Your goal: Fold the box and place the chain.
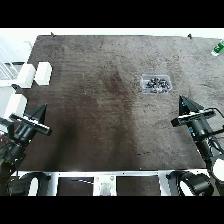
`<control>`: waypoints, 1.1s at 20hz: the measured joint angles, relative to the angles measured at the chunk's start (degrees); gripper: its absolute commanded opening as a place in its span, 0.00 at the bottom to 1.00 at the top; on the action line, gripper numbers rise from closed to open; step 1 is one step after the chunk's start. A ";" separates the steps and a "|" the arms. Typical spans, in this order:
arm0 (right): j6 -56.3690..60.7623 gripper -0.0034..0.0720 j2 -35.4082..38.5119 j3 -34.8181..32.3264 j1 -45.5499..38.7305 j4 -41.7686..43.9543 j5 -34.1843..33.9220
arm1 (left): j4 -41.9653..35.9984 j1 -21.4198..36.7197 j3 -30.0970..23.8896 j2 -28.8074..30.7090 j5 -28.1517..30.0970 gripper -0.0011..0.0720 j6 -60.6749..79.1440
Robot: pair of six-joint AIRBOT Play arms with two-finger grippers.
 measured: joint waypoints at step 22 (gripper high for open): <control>-1.16 0.06 5.90 -7.78 0.00 -0.20 -9.38 | -0.02 0.00 -0.02 0.04 -0.44 0.04 -0.07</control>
